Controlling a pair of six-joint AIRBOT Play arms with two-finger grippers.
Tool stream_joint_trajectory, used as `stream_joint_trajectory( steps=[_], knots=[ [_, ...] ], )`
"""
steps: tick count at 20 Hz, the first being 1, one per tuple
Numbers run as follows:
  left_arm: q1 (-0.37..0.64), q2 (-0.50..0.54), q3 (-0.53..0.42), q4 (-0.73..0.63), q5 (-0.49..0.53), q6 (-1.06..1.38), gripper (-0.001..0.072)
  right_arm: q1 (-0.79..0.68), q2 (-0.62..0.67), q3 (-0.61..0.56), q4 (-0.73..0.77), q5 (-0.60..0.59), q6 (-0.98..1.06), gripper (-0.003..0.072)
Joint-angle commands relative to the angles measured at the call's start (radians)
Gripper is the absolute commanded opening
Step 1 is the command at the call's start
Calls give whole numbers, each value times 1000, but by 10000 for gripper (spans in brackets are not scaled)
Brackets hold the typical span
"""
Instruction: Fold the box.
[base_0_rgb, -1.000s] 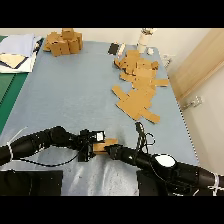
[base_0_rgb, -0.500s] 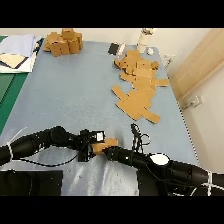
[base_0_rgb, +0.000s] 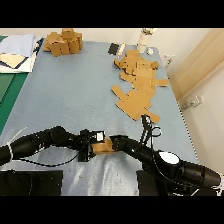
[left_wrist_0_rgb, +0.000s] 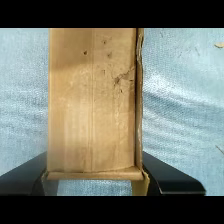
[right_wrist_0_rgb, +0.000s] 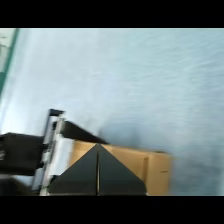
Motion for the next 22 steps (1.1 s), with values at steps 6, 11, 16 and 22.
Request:
stream_joint_trajectory(
  steps=[6, 11, 16, 22],
  knots=[
    [0, 0, 0, 0, 0, 0, 522, -318, -239, 388, 631, -561, -1172, 2],
    [0, 0, 0, 0, 0, 0, 522, -632, -480, 619, 813, -807, -1483, 3],
    [0, 0, 0, -1, 9, 0, 522, -682, -602, 648, 845, -745, -1493, 3],
    [1, 6, 24, -3, 7, -105, 521, -682, -601, 648, 848, -715, -1493, 3]
  ],
)
